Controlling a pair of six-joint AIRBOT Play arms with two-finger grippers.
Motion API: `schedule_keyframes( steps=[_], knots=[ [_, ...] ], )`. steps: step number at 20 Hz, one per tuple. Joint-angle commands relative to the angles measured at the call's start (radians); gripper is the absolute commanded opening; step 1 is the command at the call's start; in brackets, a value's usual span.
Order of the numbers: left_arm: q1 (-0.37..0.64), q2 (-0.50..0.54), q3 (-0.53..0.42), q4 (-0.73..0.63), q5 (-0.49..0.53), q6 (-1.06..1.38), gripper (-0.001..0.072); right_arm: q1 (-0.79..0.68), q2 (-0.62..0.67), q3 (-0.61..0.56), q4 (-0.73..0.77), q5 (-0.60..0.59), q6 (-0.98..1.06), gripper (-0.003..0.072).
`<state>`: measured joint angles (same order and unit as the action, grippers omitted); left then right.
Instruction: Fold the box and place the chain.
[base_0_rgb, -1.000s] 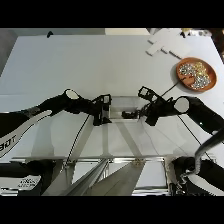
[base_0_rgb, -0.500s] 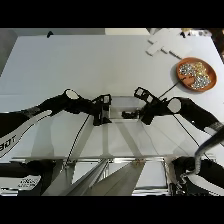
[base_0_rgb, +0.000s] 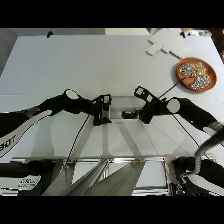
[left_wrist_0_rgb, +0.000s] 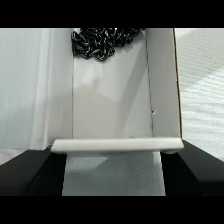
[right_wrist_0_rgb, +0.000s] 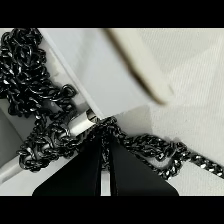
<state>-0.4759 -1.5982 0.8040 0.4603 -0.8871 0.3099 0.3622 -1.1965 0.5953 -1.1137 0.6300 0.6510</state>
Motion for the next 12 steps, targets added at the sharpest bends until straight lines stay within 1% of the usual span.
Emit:
schedule_keyframes(
  steps=[1,2,3,4,6,7,9,10,11,12],
  knots=[
    [0.001,0.000,0.000,0.000,0.000,0.000,0.0390,0.001,0.000,-0.005,0.000,-0.003,0.003,0.0064],
    [0.001,0.000,0.000,0.000,0.000,0.000,0.0390,0.001,0.000,-0.005,0.000,-0.003,0.003,0.0065],
    [0.001,0.000,0.000,0.000,0.000,0.000,0.0390,0.001,0.000,-0.006,-0.001,-0.002,0.003,0.0086],
    [0.001,0.000,0.000,0.000,0.000,0.000,0.0390,0.001,0.000,-0.006,-0.004,-0.003,0.003,0.0148],
    [0.001,0.000,0.000,0.000,0.000,0.000,0.0390,0.001,0.000,-0.006,-0.005,-0.003,0.003,0.0158],
    [0.001,0.000,0.000,0.000,0.000,0.000,0.0390,0.001,0.000,-0.006,-0.005,-0.003,0.003,0.0153],
    [0.001,0.000,0.000,0.000,0.000,0.000,0.0390,0.001,-0.001,-0.017,-0.008,-0.010,0.003,0.0077],
    [0.001,0.000,0.000,0.000,0.000,0.000,0.0390,0.001,-0.001,-0.028,-0.008,-0.019,0.003,0.0077],
    [0.001,0.000,0.000,0.000,0.000,0.000,0.0390,0.001,-0.001,-0.034,-0.008,-0.021,0.003,0.0045],
    [0.001,0.000,0.000,0.000,0.000,0.000,0.0390,0.001,0.000,-0.034,-0.008,-0.023,0.003,0.0030]
  ],
)
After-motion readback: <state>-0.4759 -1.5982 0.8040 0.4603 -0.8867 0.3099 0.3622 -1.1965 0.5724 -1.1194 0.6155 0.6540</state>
